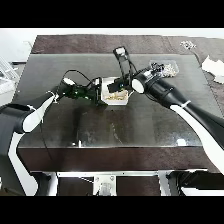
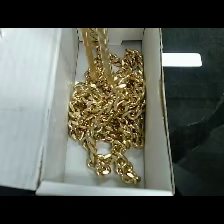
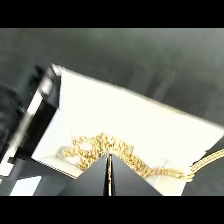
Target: Fold the box and place the chain.
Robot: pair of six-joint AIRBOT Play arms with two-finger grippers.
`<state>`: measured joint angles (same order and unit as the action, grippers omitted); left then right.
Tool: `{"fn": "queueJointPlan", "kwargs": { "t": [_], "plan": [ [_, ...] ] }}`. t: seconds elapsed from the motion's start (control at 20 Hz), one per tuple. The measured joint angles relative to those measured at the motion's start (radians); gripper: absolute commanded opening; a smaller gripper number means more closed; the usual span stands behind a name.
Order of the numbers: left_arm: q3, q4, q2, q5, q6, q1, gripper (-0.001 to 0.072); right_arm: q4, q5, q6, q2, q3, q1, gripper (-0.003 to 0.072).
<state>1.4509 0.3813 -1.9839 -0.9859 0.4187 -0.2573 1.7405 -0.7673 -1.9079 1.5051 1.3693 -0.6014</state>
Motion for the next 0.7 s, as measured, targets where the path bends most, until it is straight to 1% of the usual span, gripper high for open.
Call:
{"fn": "queueJointPlan", "kwargs": {
  "t": [0.05,0.1,0.25,0.4,0.6,0.7],
  "plan": [
    [0.0,0.0,0.0,0.0,0.0,0.0,0.0488,-0.002,0.003,-0.002,0.021,-0.007,0.005,0.0623],
    [0.0,0.0,0.0,0.0,0.0,0.0,0.0488,-0.001,0.005,-0.009,0.039,-0.012,0.012,0.0645],
    [0.0,0.0,0.0,0.0,0.0,0.0,0.0487,0.008,0.01,-0.021,0.074,-0.019,0.036,0.0645],
    [0.0,0.0,0.0,0.0,0.0,0.0,0.0488,0.031,0.012,-0.036,0.08,-0.023,0.085,0.0645],
    [0.0,0.0,0.0,0.0,-0.001,0.0,0.0488,0.05,0.026,-0.126,0.081,-0.032,0.219,0.0646],
    [0.0,0.0,0.0,0.0,0.0,0.0,0.0487,0.051,0.073,-0.192,0.094,-0.041,0.299,0.0645]
  ]
}}
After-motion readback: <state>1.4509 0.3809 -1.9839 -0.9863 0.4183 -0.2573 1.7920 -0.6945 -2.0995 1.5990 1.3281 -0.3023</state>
